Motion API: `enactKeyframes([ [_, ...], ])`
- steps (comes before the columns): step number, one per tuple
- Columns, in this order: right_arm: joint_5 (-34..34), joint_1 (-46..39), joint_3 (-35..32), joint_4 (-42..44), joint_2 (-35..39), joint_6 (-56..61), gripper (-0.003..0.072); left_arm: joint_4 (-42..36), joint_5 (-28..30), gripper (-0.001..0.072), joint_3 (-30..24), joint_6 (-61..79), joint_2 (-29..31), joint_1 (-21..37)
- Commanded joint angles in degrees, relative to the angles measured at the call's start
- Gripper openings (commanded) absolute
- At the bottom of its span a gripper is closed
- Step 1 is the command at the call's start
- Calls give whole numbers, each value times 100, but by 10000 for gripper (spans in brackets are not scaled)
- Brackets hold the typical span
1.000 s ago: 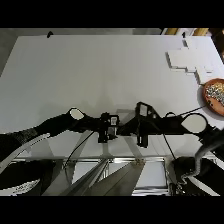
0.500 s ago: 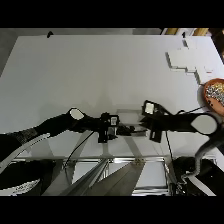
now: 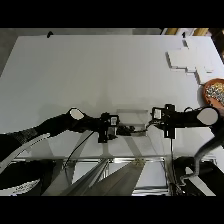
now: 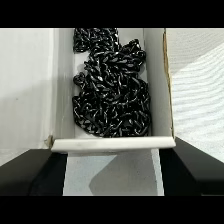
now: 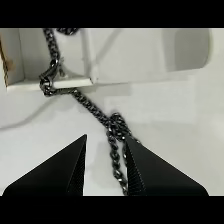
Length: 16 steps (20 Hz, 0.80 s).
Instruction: Fold the box and place the chain.
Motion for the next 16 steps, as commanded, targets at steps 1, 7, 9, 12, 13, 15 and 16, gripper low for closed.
enactKeyframes([
  [1,-127,-55,-66,468,-573,-800,267,0,2,331,0,2,4,0],
  [7,-61,522,-68,566,-1021,-955,221,0,2,331,0,2,4,0],
  [9,22,573,-68,573,-1025,-951,221,0,2,331,0,2,4,0],
  [12,260,573,-68,570,-960,-940,220,0,0,331,0,2,4,0],
  [13,295,573,-68,568,-909,-879,219,0,2,331,0,2,4,0],
  [15,297,573,-68,568,-811,-592,217,0,2,331,0,2,4,0],
  [16,299,573,-68,570,-761,-481,164,0,2,331,0,2,4,0],
])
